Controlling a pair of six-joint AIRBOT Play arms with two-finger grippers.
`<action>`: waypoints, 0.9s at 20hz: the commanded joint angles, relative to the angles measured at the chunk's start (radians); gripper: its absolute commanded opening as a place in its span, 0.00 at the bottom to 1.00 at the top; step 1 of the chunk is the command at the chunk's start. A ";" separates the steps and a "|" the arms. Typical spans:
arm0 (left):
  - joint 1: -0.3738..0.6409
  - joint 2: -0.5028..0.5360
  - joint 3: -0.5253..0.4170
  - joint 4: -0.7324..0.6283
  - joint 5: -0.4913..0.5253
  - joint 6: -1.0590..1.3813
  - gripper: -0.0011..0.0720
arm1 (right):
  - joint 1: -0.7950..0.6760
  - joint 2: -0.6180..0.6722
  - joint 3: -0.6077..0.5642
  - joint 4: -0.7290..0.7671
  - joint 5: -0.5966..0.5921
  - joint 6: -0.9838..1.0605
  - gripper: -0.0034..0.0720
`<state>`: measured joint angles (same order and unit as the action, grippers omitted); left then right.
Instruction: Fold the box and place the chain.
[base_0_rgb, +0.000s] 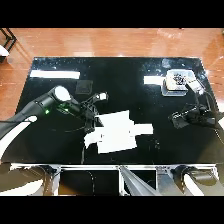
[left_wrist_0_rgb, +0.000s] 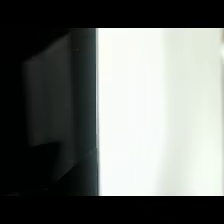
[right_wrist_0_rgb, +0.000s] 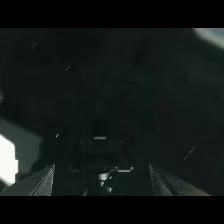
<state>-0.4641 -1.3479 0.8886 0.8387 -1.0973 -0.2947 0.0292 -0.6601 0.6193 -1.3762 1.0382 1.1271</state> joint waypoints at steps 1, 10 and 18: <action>-0.076 0.058 -0.046 0.178 0.247 0.003 0.04 | -0.002 -0.003 0.005 0.108 -0.032 -0.035 0.98; -0.076 0.027 -0.092 0.095 0.386 0.108 0.05 | 0.206 -0.045 -0.203 0.340 -0.153 -0.587 0.98; -0.076 0.027 -0.092 0.094 0.319 0.149 0.05 | 0.344 -0.076 -0.262 0.341 -0.222 -0.859 0.98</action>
<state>-0.5392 -1.3201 0.7971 0.9306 -0.7444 -0.1692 0.3275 -0.7158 0.3759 -1.0420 0.8513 0.3737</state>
